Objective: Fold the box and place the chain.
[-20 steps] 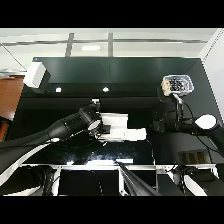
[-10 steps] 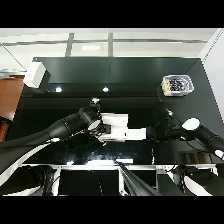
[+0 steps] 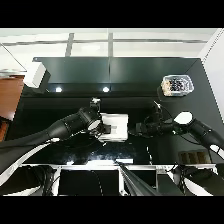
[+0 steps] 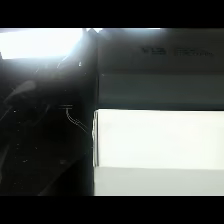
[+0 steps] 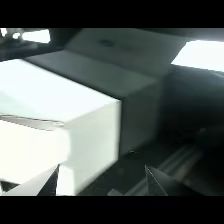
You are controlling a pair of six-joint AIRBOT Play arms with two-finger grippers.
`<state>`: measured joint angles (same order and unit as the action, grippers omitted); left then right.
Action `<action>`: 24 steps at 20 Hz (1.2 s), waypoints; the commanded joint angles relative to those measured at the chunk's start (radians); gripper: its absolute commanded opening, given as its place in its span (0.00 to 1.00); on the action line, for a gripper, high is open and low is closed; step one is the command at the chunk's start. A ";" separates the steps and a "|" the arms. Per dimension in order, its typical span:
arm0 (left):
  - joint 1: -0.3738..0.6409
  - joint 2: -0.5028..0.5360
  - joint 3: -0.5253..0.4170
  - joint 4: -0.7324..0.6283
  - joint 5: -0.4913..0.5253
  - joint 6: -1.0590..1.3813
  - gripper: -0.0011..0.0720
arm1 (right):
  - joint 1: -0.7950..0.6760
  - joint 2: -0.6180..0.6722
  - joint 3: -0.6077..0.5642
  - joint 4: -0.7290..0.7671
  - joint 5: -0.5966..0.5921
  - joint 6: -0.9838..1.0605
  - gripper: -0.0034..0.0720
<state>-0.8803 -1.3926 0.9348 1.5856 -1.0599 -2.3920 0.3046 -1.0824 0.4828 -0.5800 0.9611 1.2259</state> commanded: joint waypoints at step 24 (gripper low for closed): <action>0.000 0.000 0.000 0.011 0.004 0.006 0.06 | 0.319 -0.025 0.173 -0.404 -0.176 0.540 0.56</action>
<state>-0.8803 -1.3926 0.9348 1.5955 -1.0584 -2.3852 0.5808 -1.0927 0.6231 -0.8753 0.7952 1.6344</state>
